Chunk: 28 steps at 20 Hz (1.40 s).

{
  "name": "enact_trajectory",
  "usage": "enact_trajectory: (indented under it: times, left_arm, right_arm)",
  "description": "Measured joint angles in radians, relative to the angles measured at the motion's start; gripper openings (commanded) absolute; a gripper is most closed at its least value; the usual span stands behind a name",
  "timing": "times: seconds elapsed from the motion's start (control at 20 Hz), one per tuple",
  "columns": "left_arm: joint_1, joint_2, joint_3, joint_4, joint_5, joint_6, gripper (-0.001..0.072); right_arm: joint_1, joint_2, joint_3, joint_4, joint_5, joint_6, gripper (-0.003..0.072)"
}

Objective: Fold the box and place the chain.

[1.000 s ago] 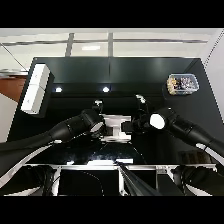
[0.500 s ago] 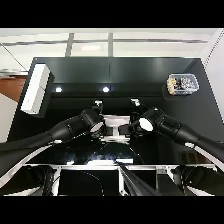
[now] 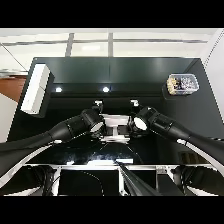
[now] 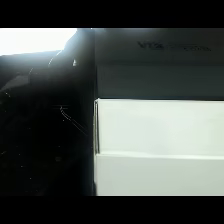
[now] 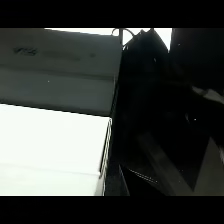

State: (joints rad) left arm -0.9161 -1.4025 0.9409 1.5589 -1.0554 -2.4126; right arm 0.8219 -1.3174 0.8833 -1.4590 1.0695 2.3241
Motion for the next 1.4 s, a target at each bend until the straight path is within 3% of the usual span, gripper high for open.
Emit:
enact_trajectory:
  times: [1.4]
  left_arm:
    - [0.000,0.000,0.000,0.000,0.000,0.000,0.0032]
  right_arm:
    - [0.008,-0.068,0.038,-0.035,0.002,0.081,0.0243]
